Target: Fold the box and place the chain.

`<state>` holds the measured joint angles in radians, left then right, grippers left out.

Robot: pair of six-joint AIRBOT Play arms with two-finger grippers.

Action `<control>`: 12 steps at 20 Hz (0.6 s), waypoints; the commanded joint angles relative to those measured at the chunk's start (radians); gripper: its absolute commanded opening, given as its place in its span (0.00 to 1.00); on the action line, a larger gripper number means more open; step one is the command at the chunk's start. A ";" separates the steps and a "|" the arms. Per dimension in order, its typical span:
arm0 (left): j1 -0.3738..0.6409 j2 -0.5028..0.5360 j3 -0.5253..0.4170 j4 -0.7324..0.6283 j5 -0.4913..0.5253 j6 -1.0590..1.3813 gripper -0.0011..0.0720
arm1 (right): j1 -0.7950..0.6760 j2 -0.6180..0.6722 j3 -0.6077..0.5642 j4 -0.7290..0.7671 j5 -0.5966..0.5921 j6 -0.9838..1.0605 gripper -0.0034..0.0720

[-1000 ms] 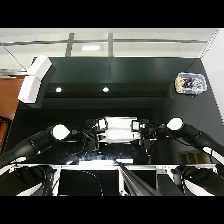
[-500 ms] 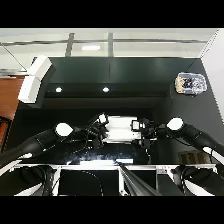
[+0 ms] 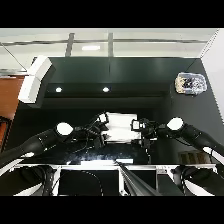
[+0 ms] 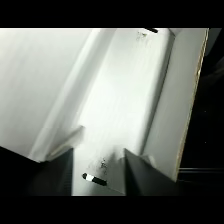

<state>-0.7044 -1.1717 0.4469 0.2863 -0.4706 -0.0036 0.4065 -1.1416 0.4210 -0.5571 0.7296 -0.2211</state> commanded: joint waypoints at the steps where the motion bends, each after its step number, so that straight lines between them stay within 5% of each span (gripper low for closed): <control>1: 0.000 -0.001 0.000 0.001 -0.009 0.004 0.44 | 0.001 0.000 0.000 0.000 0.002 0.000 0.20; 5: 0.001 0.000 0.000 0.002 -0.005 0.004 0.41 | 0.001 0.000 0.000 0.000 0.002 0.000 0.20; 7: 0.002 0.016 0.000 0.048 -0.007 -0.002 0.07 | 0.001 0.000 0.000 0.000 0.002 0.000 0.20; 12: 0.151 0.171 -0.001 0.462 -0.055 -0.591 0.05 | 0.001 0.000 0.000 0.000 0.002 0.000 0.20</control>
<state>-0.6361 -1.0752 0.4469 0.5064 -0.4873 -0.2432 0.4065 -1.1416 0.4206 -0.5575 0.7319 -0.2214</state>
